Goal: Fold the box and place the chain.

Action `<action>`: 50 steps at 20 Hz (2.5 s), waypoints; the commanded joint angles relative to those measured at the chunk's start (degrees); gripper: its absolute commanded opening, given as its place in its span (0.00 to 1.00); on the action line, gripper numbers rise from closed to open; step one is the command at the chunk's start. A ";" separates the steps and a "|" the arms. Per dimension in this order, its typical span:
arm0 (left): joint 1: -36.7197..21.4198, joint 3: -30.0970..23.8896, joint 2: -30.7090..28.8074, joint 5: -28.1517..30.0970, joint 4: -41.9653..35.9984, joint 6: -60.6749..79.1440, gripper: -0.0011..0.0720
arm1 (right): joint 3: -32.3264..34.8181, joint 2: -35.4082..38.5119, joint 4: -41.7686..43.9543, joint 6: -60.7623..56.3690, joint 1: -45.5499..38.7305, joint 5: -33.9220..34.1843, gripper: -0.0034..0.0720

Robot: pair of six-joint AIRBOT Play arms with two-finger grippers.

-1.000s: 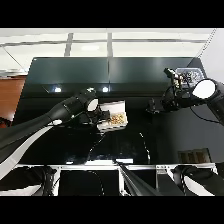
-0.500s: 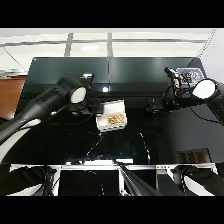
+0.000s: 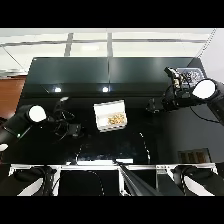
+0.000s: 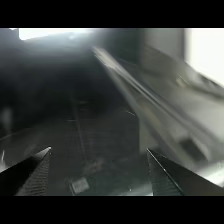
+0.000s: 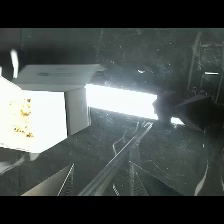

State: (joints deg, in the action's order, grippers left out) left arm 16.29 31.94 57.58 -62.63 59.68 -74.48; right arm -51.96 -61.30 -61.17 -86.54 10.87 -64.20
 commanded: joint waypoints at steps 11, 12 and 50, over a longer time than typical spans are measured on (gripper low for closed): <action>4.87 1.64 12.20 17.29 -18.67 75.54 1.00 | 0.02 0.02 0.20 -1.53 -0.04 0.90 0.61; 4.94 1.92 13.40 17.49 -18.97 75.56 1.00 | 0.02 0.02 0.24 -1.55 -0.04 0.98 0.61; 6.19 4.39 18.64 21.64 -27.17 85.88 0.55 | -4.00 -12.09 6.45 8.33 12.48 34.36 0.99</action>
State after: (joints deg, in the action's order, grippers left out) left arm 22.50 36.32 76.23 -40.95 32.64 11.27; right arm -53.84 -69.91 -58.04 -82.72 21.10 -36.07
